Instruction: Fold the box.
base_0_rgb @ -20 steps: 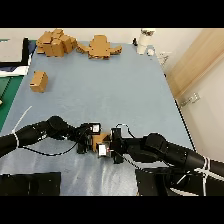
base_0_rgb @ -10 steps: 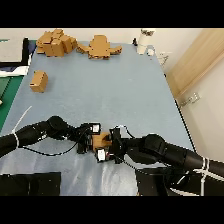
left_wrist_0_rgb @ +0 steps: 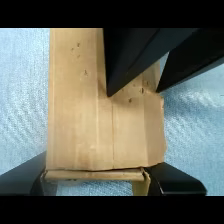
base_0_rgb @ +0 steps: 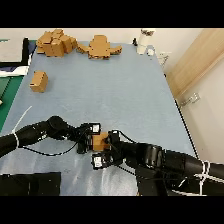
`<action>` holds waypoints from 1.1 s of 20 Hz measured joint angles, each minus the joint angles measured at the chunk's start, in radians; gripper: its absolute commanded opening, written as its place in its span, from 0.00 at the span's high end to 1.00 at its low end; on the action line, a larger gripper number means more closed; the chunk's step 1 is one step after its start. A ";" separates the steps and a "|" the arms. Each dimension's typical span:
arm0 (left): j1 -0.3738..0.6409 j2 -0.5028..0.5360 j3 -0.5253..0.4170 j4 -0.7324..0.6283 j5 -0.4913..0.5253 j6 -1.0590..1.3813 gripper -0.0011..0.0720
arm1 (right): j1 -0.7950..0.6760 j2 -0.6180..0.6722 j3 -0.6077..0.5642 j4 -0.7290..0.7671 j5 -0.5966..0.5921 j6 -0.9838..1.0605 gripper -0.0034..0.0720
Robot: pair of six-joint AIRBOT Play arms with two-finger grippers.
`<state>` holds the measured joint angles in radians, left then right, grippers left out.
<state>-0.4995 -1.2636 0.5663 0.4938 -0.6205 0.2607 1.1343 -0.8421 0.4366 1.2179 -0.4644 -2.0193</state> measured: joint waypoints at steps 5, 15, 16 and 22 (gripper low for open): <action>0.000 0.000 0.000 0.000 0.000 0.000 0.16 | 0.044 0.000 -0.011 -0.172 -0.017 0.189 0.42; 0.000 0.000 0.000 0.000 0.000 0.000 0.16 | 0.079 0.000 -0.021 -0.204 -0.025 0.254 0.58; 0.000 0.000 0.000 0.000 0.000 0.000 0.16 | 0.080 0.000 -0.021 -0.203 -0.027 0.255 0.59; 0.000 0.000 0.000 0.000 0.000 0.000 0.16 | 0.082 0.000 -0.024 -0.197 -0.029 0.257 0.66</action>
<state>-0.4995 -1.2636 0.5663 0.4938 -0.6205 0.2611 1.2167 -0.8417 0.4126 1.0206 -0.4931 -1.7622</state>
